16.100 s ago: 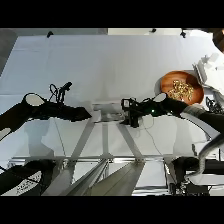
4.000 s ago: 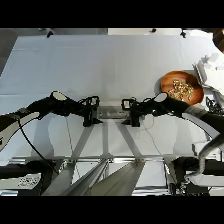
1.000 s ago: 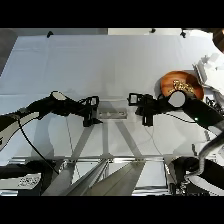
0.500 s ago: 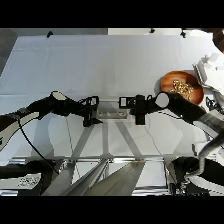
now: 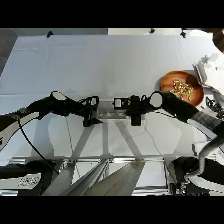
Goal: Fold the box and place the chain.
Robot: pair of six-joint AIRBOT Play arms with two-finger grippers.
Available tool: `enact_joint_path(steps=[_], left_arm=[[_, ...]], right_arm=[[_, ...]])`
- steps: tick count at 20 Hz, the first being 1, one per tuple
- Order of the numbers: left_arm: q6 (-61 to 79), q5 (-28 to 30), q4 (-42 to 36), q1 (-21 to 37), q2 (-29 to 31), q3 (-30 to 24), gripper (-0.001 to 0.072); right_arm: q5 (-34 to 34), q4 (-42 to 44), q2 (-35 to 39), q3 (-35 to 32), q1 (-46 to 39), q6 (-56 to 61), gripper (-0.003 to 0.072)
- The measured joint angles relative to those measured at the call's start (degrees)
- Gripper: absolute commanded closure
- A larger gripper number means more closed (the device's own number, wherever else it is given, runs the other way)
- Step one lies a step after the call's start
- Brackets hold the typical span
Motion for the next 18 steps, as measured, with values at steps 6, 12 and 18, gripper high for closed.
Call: enact_joint_path(steps=[6,12,18], left_arm=[[0.00,0.00,0.11,0.00,0.00,0.00,0.0496],[0.00,-0.02,0.09,0.02,0.00,0.00,0.0496],[-0.02,0.00,-0.04,0.02,0.00,0.00,0.0496]], right_arm=[[0.11,0.55,-0.04,0.07,0.07,0.02,0.0266],[0.15,1.79,-0.04,0.07,0.09,0.02,0.0594],[2.54,-1.42,0.57,0.07,0.13,2.25,0.0673]])
